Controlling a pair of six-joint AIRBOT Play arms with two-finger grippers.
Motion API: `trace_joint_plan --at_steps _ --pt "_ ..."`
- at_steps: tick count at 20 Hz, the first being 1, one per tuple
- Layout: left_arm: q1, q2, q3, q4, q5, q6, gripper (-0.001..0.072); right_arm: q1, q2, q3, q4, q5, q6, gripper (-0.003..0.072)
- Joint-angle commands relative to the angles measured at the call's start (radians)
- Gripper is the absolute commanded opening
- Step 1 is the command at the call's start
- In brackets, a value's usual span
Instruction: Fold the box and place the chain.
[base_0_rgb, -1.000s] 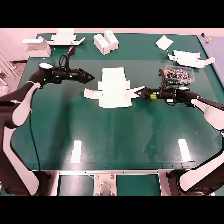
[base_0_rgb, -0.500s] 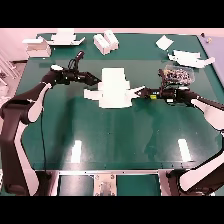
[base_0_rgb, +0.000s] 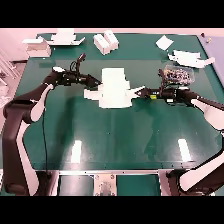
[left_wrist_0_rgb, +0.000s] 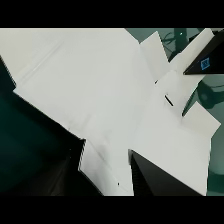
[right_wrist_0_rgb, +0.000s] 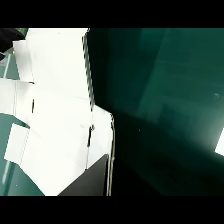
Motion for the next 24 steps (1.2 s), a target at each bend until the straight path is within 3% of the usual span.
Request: trace_joint_plan --at_steps 1,8,17,19,24 --pt "0.0 -0.005 0.001 0.011 0.003 -0.003 0.0415 0.0 -0.001 0.0 0.0 0.0 0.0 0.0002" --pt "-0.065 -0.005 0.002 0.043 0.044 0.026 0.0415 0.0 -0.001 0.0 0.0 0.0 0.0 0.0002" --pt "-0.066 -0.005 0.002 0.016 0.058 0.051 0.0409 0.0 -0.001 0.0 -0.023 0.0 0.0 0.0002" --pt "-0.066 -0.005 0.002 0.016 0.058 0.056 0.0291 0.0 -0.001 0.0 -0.028 0.0 0.0 0.0002" --pt "-0.066 -0.005 0.002 -0.017 0.055 0.084 0.0286 0.0 -0.001 0.0 -0.029 0.0 0.0 0.0002"
